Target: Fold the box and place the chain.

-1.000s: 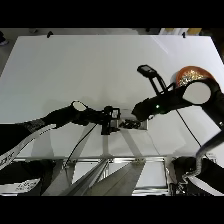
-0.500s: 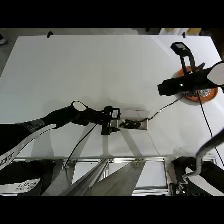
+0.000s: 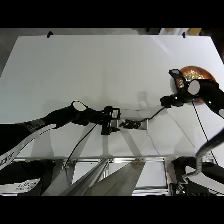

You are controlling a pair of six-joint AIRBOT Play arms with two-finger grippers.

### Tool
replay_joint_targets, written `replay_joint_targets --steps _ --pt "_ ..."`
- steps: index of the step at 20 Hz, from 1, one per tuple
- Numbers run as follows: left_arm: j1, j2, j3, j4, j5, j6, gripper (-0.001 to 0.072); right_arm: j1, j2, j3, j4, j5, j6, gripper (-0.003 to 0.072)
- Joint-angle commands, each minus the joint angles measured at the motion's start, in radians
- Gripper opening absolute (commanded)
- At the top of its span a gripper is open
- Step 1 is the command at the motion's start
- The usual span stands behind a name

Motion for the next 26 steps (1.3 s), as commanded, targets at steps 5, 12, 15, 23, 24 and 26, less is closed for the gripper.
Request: replay_joint_targets --steps 5,12,15,23,24,26 --pt "0.000 0.000 0.000 0.000 0.000 0.000 0.0389 -0.004 -0.060 -0.018 -0.011 -0.056 0.025 0.0306" --pt "0.000 0.000 0.000 0.000 0.000 0.000 0.0389 -0.003 -0.097 -0.018 -0.010 -0.024 0.032 0.0014" --pt "0.000 0.000 0.000 0.000 0.000 0.000 0.0389 -0.003 -0.031 -0.018 -0.010 0.023 0.032 0.0014" --pt "0.000 0.000 0.000 0.000 0.000 0.000 0.0389 0.000 0.293 -0.018 0.155 0.277 -0.036 0.0014" --pt "0.000 0.000 0.000 0.000 0.000 0.000 0.0389 0.012 0.338 -0.018 0.211 0.305 -0.062 0.0014" --pt "0.000 0.000 0.000 0.000 0.000 0.000 0.0389 0.050 0.414 -0.018 0.283 0.334 -0.082 0.0014"
